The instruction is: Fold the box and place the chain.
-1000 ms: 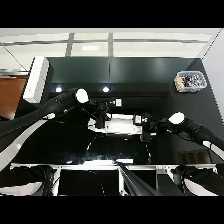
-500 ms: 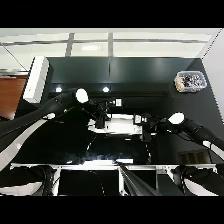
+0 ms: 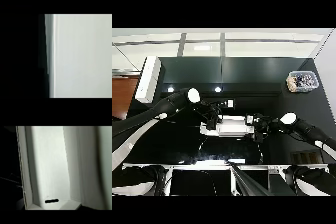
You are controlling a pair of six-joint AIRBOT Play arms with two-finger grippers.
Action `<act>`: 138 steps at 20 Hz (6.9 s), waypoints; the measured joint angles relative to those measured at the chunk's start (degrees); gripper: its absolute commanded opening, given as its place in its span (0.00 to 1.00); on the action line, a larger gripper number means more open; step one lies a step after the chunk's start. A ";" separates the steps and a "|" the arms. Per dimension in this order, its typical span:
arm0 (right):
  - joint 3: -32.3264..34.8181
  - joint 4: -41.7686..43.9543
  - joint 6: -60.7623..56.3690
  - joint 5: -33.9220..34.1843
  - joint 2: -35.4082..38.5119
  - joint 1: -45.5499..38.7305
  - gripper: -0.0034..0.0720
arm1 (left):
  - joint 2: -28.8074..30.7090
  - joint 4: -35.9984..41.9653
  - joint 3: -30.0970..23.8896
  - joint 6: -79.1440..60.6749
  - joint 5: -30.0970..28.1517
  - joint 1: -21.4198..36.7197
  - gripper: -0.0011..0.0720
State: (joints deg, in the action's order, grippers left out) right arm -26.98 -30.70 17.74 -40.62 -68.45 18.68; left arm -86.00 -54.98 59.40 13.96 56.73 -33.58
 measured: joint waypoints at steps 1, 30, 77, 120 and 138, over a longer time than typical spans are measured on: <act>0.00 0.00 0.02 0.02 0.00 0.00 0.59 | 0.00 0.00 0.00 -0.02 0.02 0.00 0.11; 0.00 0.04 0.07 0.20 0.00 0.00 0.59 | 19.23 39.41 -20.04 23.32 -13.94 5.68 0.05; 0.00 0.04 0.09 0.22 0.00 0.00 0.60 | 16.98 6.19 -20.39 -8.33 -6.27 5.64 0.96; 0.00 0.02 0.15 0.20 0.00 0.00 0.59 | 10.99 19.52 -20.24 -6.21 -15.87 -1.79 0.52; 0.00 0.04 0.07 0.20 0.00 0.00 0.60 | 20.35 1.66 -16.04 27.41 -7.67 9.84 0.05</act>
State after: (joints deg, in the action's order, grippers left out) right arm -26.98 -30.65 17.80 -40.42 -68.45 18.68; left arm -65.65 -53.32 43.35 41.36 49.06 -23.75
